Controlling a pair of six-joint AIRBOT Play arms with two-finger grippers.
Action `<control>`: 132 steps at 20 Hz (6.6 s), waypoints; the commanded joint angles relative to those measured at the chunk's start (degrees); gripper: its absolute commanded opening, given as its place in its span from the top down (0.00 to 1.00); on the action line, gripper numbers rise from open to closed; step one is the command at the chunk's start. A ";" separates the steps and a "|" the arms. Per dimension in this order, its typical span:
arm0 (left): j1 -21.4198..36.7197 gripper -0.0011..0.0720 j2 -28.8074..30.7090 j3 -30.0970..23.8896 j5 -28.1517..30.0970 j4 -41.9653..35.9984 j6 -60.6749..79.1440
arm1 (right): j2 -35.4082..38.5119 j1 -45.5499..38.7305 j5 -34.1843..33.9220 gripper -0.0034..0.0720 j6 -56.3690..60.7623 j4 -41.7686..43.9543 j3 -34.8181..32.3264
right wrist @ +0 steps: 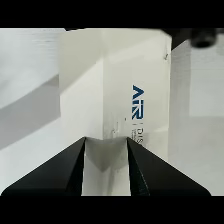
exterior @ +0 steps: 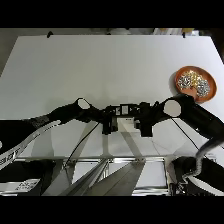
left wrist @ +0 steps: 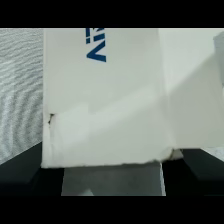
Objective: Fold the box and place the chain.
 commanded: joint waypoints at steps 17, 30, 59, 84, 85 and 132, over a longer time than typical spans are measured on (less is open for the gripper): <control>0.02 0.56 0.00 -0.02 0.02 0.02 0.00 | 1.95 0.04 -6.73 0.83 1.88 -1.77 -0.63; 0.02 0.56 0.00 -0.02 0.02 0.02 0.00 | 1.88 0.04 -7.52 0.83 2.97 -2.03 -1.97; 0.02 0.56 0.00 -0.02 0.00 0.02 0.00 | 1.03 0.00 -5.40 0.94 -0.26 10.21 -3.69; 0.02 0.56 0.00 -0.02 0.00 0.02 0.00 | 0.15 0.00 -7.15 0.94 0.13 7.80 -4.04; 0.02 0.56 0.00 -0.02 0.02 0.02 0.00 | 0.09 0.00 -7.15 0.94 0.13 7.80 -4.04; 0.02 0.56 0.00 -0.02 0.00 0.02 0.00 | 8.72 -14.21 1.46 0.94 10.34 -0.07 -10.56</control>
